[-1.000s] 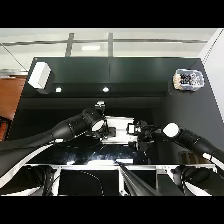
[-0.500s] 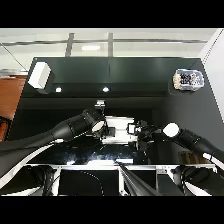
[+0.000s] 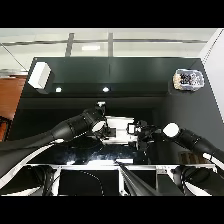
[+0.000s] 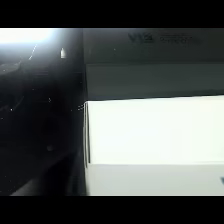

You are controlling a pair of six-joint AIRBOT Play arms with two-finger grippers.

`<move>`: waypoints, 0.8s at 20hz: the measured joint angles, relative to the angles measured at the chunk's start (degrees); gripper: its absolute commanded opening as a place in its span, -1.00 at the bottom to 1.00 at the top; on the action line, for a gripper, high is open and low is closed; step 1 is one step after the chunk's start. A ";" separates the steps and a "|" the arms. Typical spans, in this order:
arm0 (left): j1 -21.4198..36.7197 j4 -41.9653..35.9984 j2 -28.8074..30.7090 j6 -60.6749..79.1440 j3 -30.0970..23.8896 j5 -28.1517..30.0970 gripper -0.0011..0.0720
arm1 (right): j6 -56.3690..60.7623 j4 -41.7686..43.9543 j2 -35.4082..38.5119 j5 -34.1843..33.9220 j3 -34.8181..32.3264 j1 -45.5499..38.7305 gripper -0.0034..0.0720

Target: Fold the box and place the chain.

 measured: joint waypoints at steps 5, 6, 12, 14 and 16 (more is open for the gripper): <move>-0.02 0.11 -0.15 0.35 0.00 -0.04 -0.90 | 0.09 0.09 0.00 0.02 -0.02 0.00 0.42; -0.02 0.04 -0.17 0.57 0.00 0.00 -0.90 | 0.09 0.28 0.00 0.02 0.00 0.00 0.91; 0.00 -0.20 -0.13 1.14 0.00 -0.09 -0.91 | 6.23 -2.25 4.33 1.20 0.72 -0.07 0.98; 0.00 -0.20 -0.13 1.38 0.02 -0.50 -0.91 | 9.55 -6.45 6.75 1.77 0.92 -0.09 0.98; 0.00 -0.09 -0.13 1.62 0.02 -0.94 -0.91 | 11.85 -11.23 8.52 2.32 1.03 -0.07 0.96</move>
